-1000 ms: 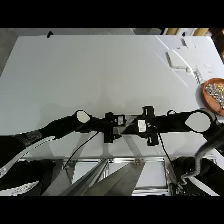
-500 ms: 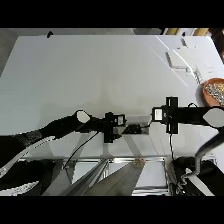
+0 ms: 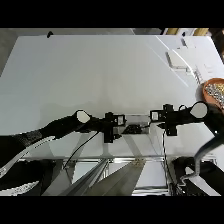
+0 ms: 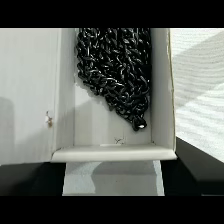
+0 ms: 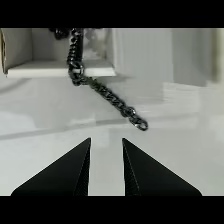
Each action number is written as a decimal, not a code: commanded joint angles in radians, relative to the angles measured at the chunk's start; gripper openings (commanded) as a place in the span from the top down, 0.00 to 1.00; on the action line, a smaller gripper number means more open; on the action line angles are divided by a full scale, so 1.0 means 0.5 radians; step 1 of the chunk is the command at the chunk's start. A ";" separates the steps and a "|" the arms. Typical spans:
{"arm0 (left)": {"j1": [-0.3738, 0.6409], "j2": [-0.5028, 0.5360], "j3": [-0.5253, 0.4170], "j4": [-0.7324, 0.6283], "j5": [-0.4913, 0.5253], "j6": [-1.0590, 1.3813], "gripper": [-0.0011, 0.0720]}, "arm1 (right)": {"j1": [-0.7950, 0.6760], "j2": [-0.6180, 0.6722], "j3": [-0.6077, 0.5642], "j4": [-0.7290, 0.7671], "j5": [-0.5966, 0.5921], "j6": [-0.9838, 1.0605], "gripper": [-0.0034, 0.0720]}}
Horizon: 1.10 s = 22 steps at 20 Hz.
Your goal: Fold the box and place the chain.
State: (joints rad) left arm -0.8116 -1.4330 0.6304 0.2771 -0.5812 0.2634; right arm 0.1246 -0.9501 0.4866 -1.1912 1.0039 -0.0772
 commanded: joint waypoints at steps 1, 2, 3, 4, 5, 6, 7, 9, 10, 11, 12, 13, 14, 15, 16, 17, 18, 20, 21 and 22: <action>-0.001 0.002 -0.001 0.000 0.001 0.001 0.53 | -0.006 -0.112 -0.037 0.065 -0.102 -0.266 0.69; -0.001 0.002 -0.001 0.000 0.001 0.001 0.53 | -0.006 -0.128 -0.037 0.113 -0.139 -0.308 0.69; -0.001 0.002 -0.001 0.000 0.001 0.001 0.53 | -0.006 -0.143 -0.037 0.152 -0.179 -0.343 0.69; -0.001 0.002 -0.001 0.000 0.001 0.001 0.53 | -0.006 -0.160 -0.037 0.173 -0.213 -0.366 0.69; -0.001 0.002 -0.001 0.001 0.001 0.001 0.53 | -0.006 -0.181 -0.037 0.183 -0.222 -0.394 0.69; -0.001 0.002 -0.001 0.000 0.001 0.001 0.53 | -0.006 -0.201 -0.038 0.184 -0.247 -0.396 0.69; -0.001 0.002 -0.001 0.000 0.001 0.001 0.53 | -0.006 -0.223 -0.038 0.184 -0.278 -0.395 0.69; -0.001 0.002 -0.001 0.000 0.001 0.001 0.53 | -0.006 -0.249 -0.038 0.188 -0.322 -0.396 0.71; -0.001 0.002 -0.001 0.000 0.001 0.001 0.53 | -0.006 -0.262 -0.038 0.187 -0.323 -0.397 0.73; -0.001 0.002 -0.001 0.000 0.001 0.001 0.53 | -0.006 -0.278 -0.038 0.187 -0.323 -0.396 0.73; -0.001 0.002 -0.001 0.000 0.000 0.001 0.53 | -0.006 -0.294 -0.038 0.187 -0.320 -0.396 0.74; -0.001 0.002 -0.001 0.000 0.001 0.001 0.53 | -0.006 -0.298 -0.038 0.187 -0.317 -0.395 0.79; -0.001 0.002 -0.001 0.000 0.001 0.001 0.53 | -0.006 -0.298 -0.038 0.187 -0.294 -0.395 0.88; -0.001 0.002 -0.001 0.000 0.001 0.001 0.53 | -0.006 -0.296 -0.038 0.183 -0.255 -0.394 0.91; -0.001 0.002 -0.001 0.000 0.001 0.001 0.53 | -0.006 -0.283 -0.038 0.179 -0.217 -0.389 0.93; -0.001 0.002 -0.001 0.000 0.001 0.001 0.53 | -0.006 -0.250 -0.038 0.173 -0.184 -0.386 0.93; -0.001 0.002 -0.001 0.001 0.001 0.001 0.53 | -0.006 -0.194 -0.038 0.168 -0.140 -0.385 0.93; -0.001 0.002 -0.001 0.000 0.001 0.001 0.53 | -0.006 -0.038 -0.038 0.130 -0.072 -0.301 0.93; -0.001 0.002 -0.001 0.000 0.001 0.001 0.53 | -0.006 0.040 -0.038 0.121 -0.048 -0.233 0.93; -0.001 0.002 -0.001 0.000 0.001 0.001 0.53 | -0.006 0.124 -0.038 0.127 -0.026 -0.179 0.93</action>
State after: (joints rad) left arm -0.8116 -1.4330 0.6304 0.2771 -0.5812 0.2638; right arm 0.1219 -0.9768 0.4667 -1.1202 0.9428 -0.2333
